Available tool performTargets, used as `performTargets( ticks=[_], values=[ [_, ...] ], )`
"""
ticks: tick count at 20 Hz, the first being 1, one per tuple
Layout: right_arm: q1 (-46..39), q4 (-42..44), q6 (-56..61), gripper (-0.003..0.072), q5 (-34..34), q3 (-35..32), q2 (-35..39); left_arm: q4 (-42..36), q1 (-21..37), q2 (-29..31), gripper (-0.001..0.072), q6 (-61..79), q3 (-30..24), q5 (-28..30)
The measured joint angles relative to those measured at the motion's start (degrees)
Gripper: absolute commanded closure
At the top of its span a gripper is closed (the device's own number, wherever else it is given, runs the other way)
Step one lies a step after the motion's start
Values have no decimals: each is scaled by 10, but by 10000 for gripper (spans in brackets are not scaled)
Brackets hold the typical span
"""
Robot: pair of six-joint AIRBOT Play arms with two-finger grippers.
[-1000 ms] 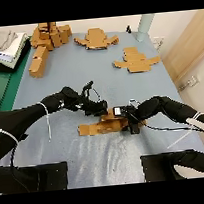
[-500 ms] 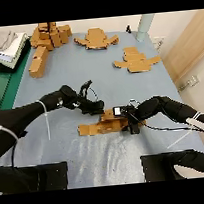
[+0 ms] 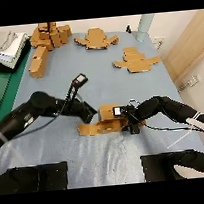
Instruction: Fold the box.
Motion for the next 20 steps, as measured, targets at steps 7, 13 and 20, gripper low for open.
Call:
performTargets(
  ticks=[7, 13, 20],
  values=[
    [0, 0, 0, 164, 0, 0, 0, 26, -13, 59, 10, 228, -78, 18],
    [0, 0, 0, 164, 0, 0, 0, 7, -1, -13, 3, 368, -88, 38],
    [0, 0, 0, 164, 0, 0, 0, -65, -31, -75, 176, 413, -85, 44]
  ],
)
